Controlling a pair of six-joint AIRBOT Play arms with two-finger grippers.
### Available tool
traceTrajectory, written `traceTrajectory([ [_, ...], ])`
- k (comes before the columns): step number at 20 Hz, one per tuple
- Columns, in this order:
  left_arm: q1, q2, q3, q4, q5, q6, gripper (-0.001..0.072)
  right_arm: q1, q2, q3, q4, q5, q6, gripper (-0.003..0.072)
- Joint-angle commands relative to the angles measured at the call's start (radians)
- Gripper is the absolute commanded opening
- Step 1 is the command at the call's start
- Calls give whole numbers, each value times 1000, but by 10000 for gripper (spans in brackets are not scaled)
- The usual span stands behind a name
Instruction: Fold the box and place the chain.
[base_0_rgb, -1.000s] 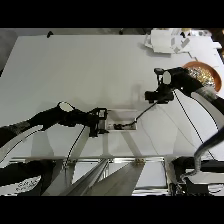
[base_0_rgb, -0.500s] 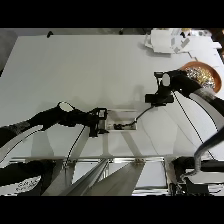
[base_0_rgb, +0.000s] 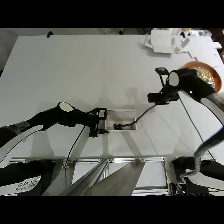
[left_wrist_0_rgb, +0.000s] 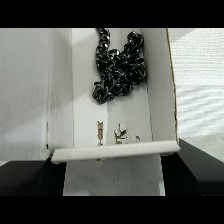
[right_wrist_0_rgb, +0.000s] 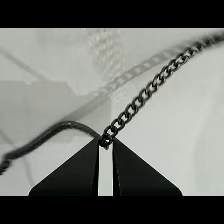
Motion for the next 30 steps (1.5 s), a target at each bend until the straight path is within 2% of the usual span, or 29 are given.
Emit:
traceTrajectory([
  [1, 0, 1, 0, 0, 0, 0, 138, 22, 179, -1, 17, 46, -69, 16],
  [6, 0, 1, 0, 0, 0, 0, 138, 155, 414, -3, 135, 57, -92, 16],
  [10, 0, 1, 0, 0, 1, 0, 139, 295, 515, -6, 158, 23, -79, 16],
  [14, 0, 1, 0, 0, 0, 0, 138, 417, 533, -6, 159, -28, -46, 16],
  [17, 0, 1, 0, 0, 0, 0, 138, 480, 532, -6, 158, -109, -8, 16],
  [22, 0, 1, 0, 0, 0, 0, 138, 517, 507, -14, 177, -196, 26, 16],
  [30, 0, 1, 0, 0, 1, 0, 138, 517, 502, -215, 280, -357, 26, 17],
])
